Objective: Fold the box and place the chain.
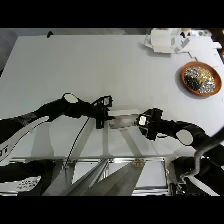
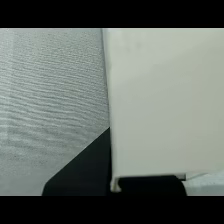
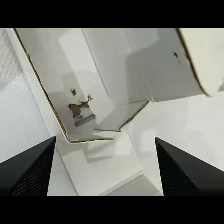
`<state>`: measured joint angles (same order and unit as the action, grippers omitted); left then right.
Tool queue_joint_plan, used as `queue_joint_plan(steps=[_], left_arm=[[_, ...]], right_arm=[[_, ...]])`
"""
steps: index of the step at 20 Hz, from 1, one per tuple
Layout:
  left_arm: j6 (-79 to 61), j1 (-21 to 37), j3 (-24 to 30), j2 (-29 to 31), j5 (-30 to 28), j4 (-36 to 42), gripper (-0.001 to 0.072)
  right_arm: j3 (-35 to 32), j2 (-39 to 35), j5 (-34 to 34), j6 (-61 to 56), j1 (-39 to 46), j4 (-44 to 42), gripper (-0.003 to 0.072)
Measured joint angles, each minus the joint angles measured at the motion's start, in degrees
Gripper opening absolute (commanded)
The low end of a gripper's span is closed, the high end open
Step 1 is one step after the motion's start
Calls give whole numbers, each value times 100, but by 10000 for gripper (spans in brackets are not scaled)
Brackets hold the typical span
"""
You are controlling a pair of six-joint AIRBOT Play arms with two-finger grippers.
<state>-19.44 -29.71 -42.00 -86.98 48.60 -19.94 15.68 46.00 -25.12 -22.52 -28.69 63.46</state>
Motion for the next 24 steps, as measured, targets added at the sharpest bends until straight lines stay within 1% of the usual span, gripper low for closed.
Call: queue_joint_plan(steps=[2, 5, 7, 11, 15, 19, 21, 24], left_arm=[[0, 0, 0, 0, 2, -2, 9], [-2, 0, 0, 0, 2, -2, 9], [-2, 0, 0, 0, 2, -2, 9], [-7, 0, 0, 0, 17, -7, 9], [-13, 0, 2, 0, 33, -11, 9], [-11, 0, 2, -2, 22, -7, 9], [-9, 0, 2, 0, 15, -7, 9], [-7, -2, 2, 0, 13, -7, 9]], right_arm=[[125, 197, -170, 299, 131, -249, 693], [273, 463, -400, 1213, 332, -946, 693], [319, 560, -544, 1801, 533, -1346, 694], [354, 743, -922, 2761, 1067, -1856, 693], [372, 1045, -1327, 3810, 1478, -2636, 693], [420, 1314, -1814, 4540, 1753, -3023, 692], [402, 1259, -1941, 4706, 1838, -2983, 692], [92, 732, -1797, 4758, 1904, -2935, 692]])
